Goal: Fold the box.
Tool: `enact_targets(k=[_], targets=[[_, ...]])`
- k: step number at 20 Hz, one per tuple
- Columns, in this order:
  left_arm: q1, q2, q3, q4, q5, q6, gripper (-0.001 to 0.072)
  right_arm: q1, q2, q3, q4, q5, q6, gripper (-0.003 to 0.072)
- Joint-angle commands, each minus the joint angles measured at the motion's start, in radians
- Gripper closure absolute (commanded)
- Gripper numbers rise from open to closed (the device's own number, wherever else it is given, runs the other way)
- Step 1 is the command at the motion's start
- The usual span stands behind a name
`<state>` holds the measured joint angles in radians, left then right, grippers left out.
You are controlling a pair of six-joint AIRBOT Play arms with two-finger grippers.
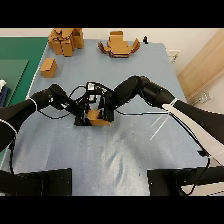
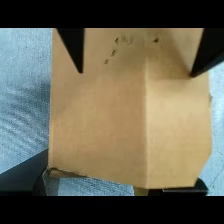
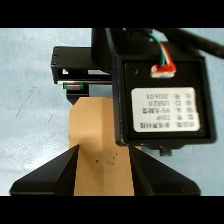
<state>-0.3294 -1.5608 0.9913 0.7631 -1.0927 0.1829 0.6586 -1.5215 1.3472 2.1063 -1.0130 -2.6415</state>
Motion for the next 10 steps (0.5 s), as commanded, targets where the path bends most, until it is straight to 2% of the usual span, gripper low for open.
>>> enact_targets(k=[1, 3, 4, 6, 8, 9, 10], targets=[[0.000, 0.001, -0.001, 0.000, -0.001, 0.000, 0.0473, 0.004, -0.007, 0.000, 0.018, -0.018, 0.051, 0.0194], [0.000, 0.001, -0.001, 0.000, -0.001, 0.000, 0.0473, 0.004, -0.025, 0.000, -0.010, -0.015, 0.072, 0.0205], [0.000, 0.001, -0.001, 0.000, -0.001, 0.000, 0.0473, 0.004, -0.038, 0.000, -0.027, -0.014, 0.085, 0.0251], [0.000, 0.001, -0.001, 0.000, -0.002, 0.000, 0.0473, 0.004, -0.060, 0.000, -0.035, -0.013, 0.087, 0.0405], [0.000, 0.001, -0.001, 0.000, -0.003, 0.000, 0.0473, 0.004, -0.061, 0.000, -0.046, 0.004, 0.087, 0.0419], [0.000, 0.001, -0.001, 0.000, -0.002, 0.000, 0.0473, 0.004, -0.057, 0.001, -0.046, 0.011, 0.087, 0.0545], [0.000, 0.001, -0.001, 0.000, -0.002, 0.000, 0.0473, 0.004, -0.053, 0.002, -0.045, 0.010, 0.087, 0.0634]])
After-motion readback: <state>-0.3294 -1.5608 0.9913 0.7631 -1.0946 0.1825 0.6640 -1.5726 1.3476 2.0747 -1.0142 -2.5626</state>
